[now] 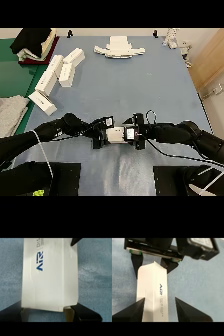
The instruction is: Fold the box.
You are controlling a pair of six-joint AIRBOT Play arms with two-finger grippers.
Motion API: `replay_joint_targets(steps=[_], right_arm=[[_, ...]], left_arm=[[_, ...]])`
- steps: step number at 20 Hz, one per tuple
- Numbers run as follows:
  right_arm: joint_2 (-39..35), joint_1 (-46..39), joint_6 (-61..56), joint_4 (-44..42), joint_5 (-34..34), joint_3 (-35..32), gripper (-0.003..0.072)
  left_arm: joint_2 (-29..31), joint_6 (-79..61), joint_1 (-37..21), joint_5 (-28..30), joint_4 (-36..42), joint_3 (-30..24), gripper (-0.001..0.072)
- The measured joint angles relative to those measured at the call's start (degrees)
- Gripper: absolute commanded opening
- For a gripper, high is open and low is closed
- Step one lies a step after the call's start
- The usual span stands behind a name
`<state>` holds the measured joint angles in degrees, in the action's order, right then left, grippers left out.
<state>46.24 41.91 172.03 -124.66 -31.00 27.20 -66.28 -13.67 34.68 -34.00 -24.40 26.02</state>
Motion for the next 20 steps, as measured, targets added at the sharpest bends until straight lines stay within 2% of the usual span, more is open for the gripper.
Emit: replay_joint_targets(steps=[1, 3, 9, 11, 20], right_arm=[[-0.13, -0.02, -0.02, 0.13, 0.35, 0.0, 0.0582], [-0.28, -0.07, 0.04, 0.83, 1.33, 0.0, 0.0527], [0.26, -0.13, 0.02, 2.84, 3.87, 0.0, 0.0503], [1.25, -0.13, -0.07, 2.99, 4.07, 0.0, 0.0397], [3.56, -0.07, -0.96, 1.2, 0.2, -0.07, 0.0394]], left_arm=[[0.0, -0.02, 0.0, 0.0, 0.0, 0.0, 0.0482], [0.0, 0.0, 0.0, -0.02, 0.0, 0.0, 0.0482], [0.0, 0.02, -0.02, 0.0, 0.02, 0.0, 0.0482], [0.0, 0.04, -0.02, 0.07, 0.04, 0.04, 0.0482], [0.0, -0.2, 0.0, -0.26, -0.17, 0.04, 0.0482]])
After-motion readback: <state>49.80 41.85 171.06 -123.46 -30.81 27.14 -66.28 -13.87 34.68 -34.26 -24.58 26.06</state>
